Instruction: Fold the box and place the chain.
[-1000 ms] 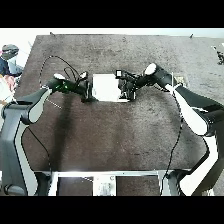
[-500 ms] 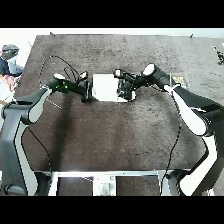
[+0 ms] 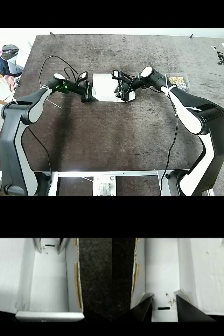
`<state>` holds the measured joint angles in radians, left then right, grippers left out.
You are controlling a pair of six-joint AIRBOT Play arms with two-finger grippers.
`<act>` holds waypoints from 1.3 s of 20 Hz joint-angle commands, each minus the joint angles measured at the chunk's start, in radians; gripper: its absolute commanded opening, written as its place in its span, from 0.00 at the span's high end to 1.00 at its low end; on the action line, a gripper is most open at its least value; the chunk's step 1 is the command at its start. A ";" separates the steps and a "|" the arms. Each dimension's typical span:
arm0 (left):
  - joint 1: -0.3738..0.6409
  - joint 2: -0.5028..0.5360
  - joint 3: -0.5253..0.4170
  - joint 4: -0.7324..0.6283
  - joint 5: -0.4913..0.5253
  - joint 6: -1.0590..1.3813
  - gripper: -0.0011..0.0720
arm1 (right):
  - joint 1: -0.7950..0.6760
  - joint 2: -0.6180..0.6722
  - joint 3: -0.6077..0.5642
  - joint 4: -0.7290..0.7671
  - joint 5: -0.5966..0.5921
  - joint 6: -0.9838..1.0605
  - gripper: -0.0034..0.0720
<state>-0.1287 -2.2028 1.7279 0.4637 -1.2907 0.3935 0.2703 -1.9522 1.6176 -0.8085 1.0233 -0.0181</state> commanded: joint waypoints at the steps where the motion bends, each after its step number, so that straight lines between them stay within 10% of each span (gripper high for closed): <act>1: 0.001 0.001 0.000 0.000 0.000 0.000 0.27 | 0.001 -0.003 0.000 0.013 -0.003 -0.016 0.52; 3: 0.001 0.001 0.000 0.000 0.000 0.000 0.28 | 0.001 -0.003 0.000 0.013 -0.002 -0.016 0.31; 6: 0.001 0.001 0.000 0.000 0.000 0.000 0.27 | 0.001 -0.003 0.000 0.012 0.001 -0.015 0.24; 7: 0.001 0.001 0.000 0.000 0.000 0.000 0.28 | 0.001 -0.003 0.000 0.012 0.000 -0.015 0.01; 12: 0.001 0.001 0.000 0.000 0.000 0.000 0.28 | 0.000 -0.003 0.000 0.009 0.000 -0.010 0.01; 14: 0.001 0.001 0.000 0.000 0.000 0.000 0.27 | -0.001 -0.001 0.000 0.001 0.002 -0.003 0.45; 18: 0.001 0.001 0.000 0.000 0.000 0.000 0.28 | -0.036 0.038 0.003 -0.038 0.019 0.196 0.94; 26: 0.001 0.001 0.000 0.000 0.000 0.000 0.28 | -0.211 0.223 0.003 -0.063 0.166 0.881 0.94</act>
